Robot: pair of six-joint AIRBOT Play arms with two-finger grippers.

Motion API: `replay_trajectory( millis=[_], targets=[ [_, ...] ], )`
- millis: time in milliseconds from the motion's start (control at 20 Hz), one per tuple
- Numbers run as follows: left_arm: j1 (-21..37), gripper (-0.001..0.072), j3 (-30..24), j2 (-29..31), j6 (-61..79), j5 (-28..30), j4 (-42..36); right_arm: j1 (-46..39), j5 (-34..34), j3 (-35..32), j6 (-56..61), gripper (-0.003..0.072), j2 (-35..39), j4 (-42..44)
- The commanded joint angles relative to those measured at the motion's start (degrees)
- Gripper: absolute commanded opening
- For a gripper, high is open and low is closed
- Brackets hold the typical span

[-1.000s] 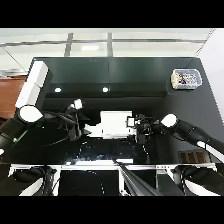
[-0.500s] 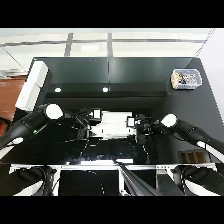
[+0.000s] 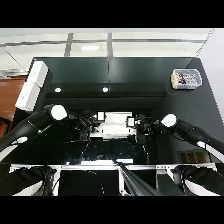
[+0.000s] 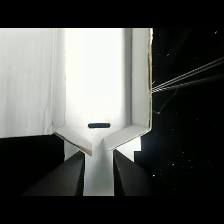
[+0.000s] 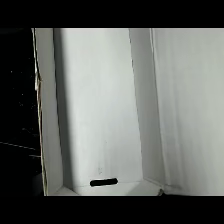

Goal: Fold the box and place the chain.

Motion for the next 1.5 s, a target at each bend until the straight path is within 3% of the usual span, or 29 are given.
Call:
replay_trajectory(
  millis=[0, 300, 450, 700, 900, 1100, 1150, 1200, 1300, 1350, 1400, 1450],
  targets=[
    [-0.09, 0.0217, 0.07, -0.07, -0.39, -0.22, -2.05, 0.02, 0.00, 0.00, 0.02, 0.0020, 0.00, 0.02],
    [-0.68, 0.0217, 0.02, -0.17, -2.67, 1.01, -2.69, 0.02, 0.02, 0.00, 0.02, 0.0020, 0.00, 0.02],
    [-0.68, 0.0219, -0.61, -0.26, -5.31, 4.74, -4.81, 0.02, 0.02, 0.00, 0.02, 0.0020, 0.00, 0.02],
    [-0.70, 0.0222, -0.63, -3.19, -4.87, 3.96, -12.87, 0.02, 0.02, 0.00, 0.02, 0.0020, 0.00, 0.02],
    [-0.70, 0.0222, -0.63, -3.85, -4.90, 1.42, -12.98, 0.02, 0.00, 0.00, 0.02, 0.0020, 0.00, 0.02],
    [-1.81, 0.0231, -0.66, -4.59, -4.81, 4.13, -14.21, 0.02, 0.02, 0.00, 0.02, 0.0020, 0.00, 0.02],
    [-2.21, 0.0221, -0.66, -4.63, -4.81, 4.70, -13.60, 0.02, 0.00, 0.00, 0.02, 0.0020, 0.00, 0.02],
    [-2.45, 0.0154, -0.66, -4.63, -4.83, 5.14, -12.63, 0.02, 0.00, 0.00, 0.02, 0.0020, 0.00, 0.02],
    [-2.58, 0.0160, -0.63, -4.63, -4.87, 5.40, -13.20, 0.02, 0.00, 0.00, 0.02, 0.0020, 0.00, 0.02],
    [-2.58, 0.0254, -0.63, -4.63, -4.90, 5.44, -13.88, 0.02, 0.00, 0.00, 0.02, 0.0020, 0.00, 0.02],
    [-2.58, 0.0402, -0.63, -4.63, -4.87, 5.33, -14.29, 0.02, 0.02, 0.00, 0.02, 0.0020, 0.00, 0.02],
    [-2.58, 0.0450, -0.63, -4.63, -4.87, 5.03, -14.21, 0.02, 0.00, 0.00, 0.02, 0.0020, 0.00, 0.02]
  ],
)
